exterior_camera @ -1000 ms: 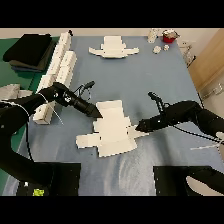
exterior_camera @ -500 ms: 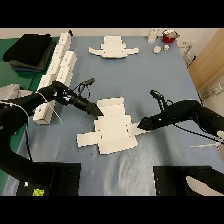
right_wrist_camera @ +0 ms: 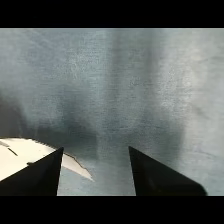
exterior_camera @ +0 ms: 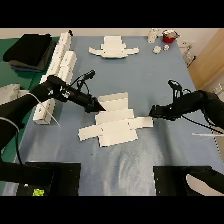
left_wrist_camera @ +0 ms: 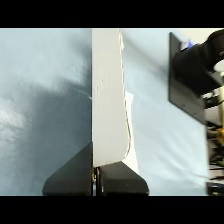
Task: Fold the box.
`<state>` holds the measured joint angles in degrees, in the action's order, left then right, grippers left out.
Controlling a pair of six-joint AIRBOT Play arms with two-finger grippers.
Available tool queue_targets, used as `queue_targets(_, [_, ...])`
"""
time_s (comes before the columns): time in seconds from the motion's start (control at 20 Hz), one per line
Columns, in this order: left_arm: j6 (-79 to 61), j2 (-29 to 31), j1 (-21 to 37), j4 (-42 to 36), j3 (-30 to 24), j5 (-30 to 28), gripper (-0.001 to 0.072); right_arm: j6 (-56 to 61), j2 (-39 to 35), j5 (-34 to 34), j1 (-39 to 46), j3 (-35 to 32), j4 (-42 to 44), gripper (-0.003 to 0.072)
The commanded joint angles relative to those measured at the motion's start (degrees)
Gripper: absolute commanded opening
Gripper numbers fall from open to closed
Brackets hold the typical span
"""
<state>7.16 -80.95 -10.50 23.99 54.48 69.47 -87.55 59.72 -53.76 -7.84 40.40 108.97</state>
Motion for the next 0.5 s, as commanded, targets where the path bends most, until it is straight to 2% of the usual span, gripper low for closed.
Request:
queue_targets(0.0, [-10.67, 7.63, -4.68, 0.11, -5.75, -12.48, 0.0008, 4.39, -0.04, -1.49, 0.48, 0.59, -0.31, 0.0612])
queue_targets(0.15, [-18.69, 14.05, -9.84, -3.69, -12.85, -17.18, 0.0009, 4.87, -0.04, -1.86, 0.48, 0.59, -0.33, 0.0193])
queue_targets(0.2, [-22.77, 15.37, -11.39, -5.88, -15.06, -18.51, 0.0009, 4.87, -0.04, -1.84, 0.48, 0.59, -0.26, 0.0104])
queue_targets(0.25, [-26.08, 16.09, -12.59, -8.15, -16.87, -20.28, 0.001, 4.87, -0.04, -1.79, 0.48, 0.59, -0.09, 0.007])
queue_targets(0.35, [-30.71, 16.24, -14.03, -13.05, -19.32, -22.05, 0.0011, 4.96, -0.04, -1.9, 0.48, 0.59, -0.02, 0.007])
queue_targets(0.45, [-32.28, 16.24, -14.47, -14.1, -20.5, -23.02, 0.0012, 5.03, -0.04, -2.19, 0.48, 0.59, 0.2, 0.007])
